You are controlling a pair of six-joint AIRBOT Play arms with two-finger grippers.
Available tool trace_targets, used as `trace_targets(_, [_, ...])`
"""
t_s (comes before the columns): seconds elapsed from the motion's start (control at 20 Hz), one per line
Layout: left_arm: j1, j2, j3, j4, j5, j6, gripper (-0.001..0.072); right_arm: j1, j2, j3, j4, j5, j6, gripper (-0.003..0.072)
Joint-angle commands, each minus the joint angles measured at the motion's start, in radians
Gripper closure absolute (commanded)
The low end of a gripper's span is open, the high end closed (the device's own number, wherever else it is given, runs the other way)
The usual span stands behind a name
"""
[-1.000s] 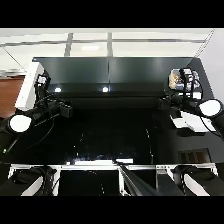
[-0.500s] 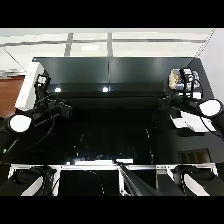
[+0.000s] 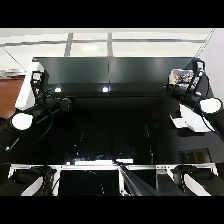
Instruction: Fold the box and place the chain.
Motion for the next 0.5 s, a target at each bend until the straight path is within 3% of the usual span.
trace_targets(0.0, [-0.009, -0.019, 0.012, -0.029, 0.011, -0.014, 0.0004, 0.001, -0.032, 0.000, 0.045, -0.023, 0.000, 0.0674])
trace_targets(0.1, [-0.014, -0.005, 0.039, -0.033, -0.103, -0.027, 0.0004, -0.001, -0.032, 0.000, 0.026, 0.035, 0.000, 0.0635])
trace_targets(0.15, [-0.012, 0.004, 0.048, -0.032, -0.166, -0.031, 0.0004, -0.001, -0.032, 0.002, -0.010, 0.062, 0.000, 0.0250])
trace_targets(0.2, [-0.010, 0.014, 0.050, -0.023, -0.214, -0.053, 0.0004, -0.003, -0.032, 0.008, -0.071, 0.104, 0.001, -0.0034])
trace_targets(0.3, [-0.010, 0.036, 0.050, 0.050, -0.280, -0.169, 0.0004, -0.013, -0.032, 0.044, -0.215, 0.185, 0.032, -0.0034])
trace_targets(0.45, [-0.008, 0.051, 0.050, 0.292, -0.320, -0.438, 0.0004, -0.128, -0.038, 0.188, -0.603, 0.281, 0.366, -0.0034])
